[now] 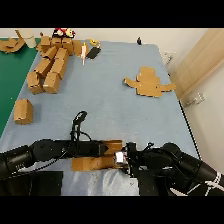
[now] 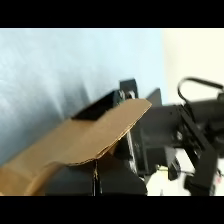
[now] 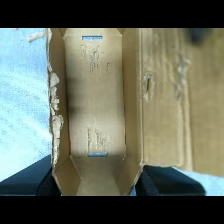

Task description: Fold the box.

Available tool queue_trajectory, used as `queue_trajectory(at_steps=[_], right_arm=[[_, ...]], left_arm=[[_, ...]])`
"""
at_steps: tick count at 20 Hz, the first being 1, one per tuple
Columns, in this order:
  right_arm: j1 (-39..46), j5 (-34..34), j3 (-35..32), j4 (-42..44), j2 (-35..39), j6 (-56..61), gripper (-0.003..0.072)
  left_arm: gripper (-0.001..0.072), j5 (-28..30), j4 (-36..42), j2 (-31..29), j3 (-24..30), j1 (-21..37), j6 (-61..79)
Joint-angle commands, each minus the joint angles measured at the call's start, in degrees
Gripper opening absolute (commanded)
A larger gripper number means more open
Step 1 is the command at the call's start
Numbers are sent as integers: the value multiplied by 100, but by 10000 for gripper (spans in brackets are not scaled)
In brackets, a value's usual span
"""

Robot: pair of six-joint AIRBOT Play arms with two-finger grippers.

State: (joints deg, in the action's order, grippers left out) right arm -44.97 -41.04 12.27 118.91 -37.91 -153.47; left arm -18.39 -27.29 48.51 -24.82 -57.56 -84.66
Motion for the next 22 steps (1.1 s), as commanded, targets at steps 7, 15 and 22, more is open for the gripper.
queue_trajectory(at_steps=[7, 15, 22], right_arm=[[0, 2, -2, 0, 7, 0, 582], [-2, 4, -2, 0, 7, 0, 581], [0, 4, -2, 0, 7, 0, 581]], left_arm=[[11, -428, 7, 1257, -365, 374, 627], [11, -885, -15, 1414, -463, 586, 761], [11, -1012, -11, 1499, -466, 586, 778]])
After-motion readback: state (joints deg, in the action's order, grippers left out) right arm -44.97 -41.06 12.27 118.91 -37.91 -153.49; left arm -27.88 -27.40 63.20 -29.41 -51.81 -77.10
